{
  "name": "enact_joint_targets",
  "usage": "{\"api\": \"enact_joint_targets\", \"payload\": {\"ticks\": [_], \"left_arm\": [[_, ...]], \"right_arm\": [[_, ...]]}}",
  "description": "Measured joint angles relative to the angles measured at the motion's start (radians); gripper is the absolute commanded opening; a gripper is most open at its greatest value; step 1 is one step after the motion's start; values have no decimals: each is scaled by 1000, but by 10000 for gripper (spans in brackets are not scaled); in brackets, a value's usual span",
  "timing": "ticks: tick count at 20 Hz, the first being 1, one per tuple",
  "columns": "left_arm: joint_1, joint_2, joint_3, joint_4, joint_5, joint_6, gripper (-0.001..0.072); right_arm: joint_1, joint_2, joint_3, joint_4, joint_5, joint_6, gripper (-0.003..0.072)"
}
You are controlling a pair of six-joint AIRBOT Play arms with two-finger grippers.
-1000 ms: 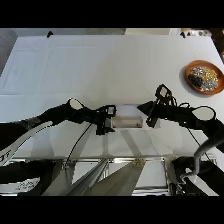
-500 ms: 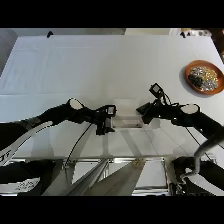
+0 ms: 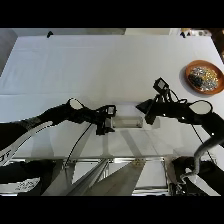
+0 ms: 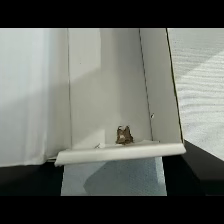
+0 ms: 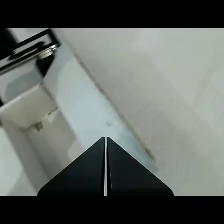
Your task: Fold the box and place the chain.
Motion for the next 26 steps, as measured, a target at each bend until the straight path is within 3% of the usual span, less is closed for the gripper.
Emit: {"api": "enact_joint_targets", "payload": {"ticks": [7,9,10,11,13,14,19,26], "left_arm": [[0,0,0,0,0,0,172],[0,0,0,0,0,0,172],[0,0,0,0,0,0,172],[0,0,0,0,0,0,172],[0,0,0,0,0,0,172],[0,0,0,0,0,0,172],[0,0,0,0,-1,0,172],[0,0,0,0,-3,0,172]], "right_arm": [[0,152,7,-566,323,28,38],[0,162,7,-655,345,18,286],[0,165,7,-680,338,2,313],[0,167,7,-693,322,-18,303],[0,165,6,-691,285,-73,138],[0,158,6,-671,266,-114,108],[33,80,5,-530,195,-306,110],[64,-31,0,-480,55,-358,120]]}}
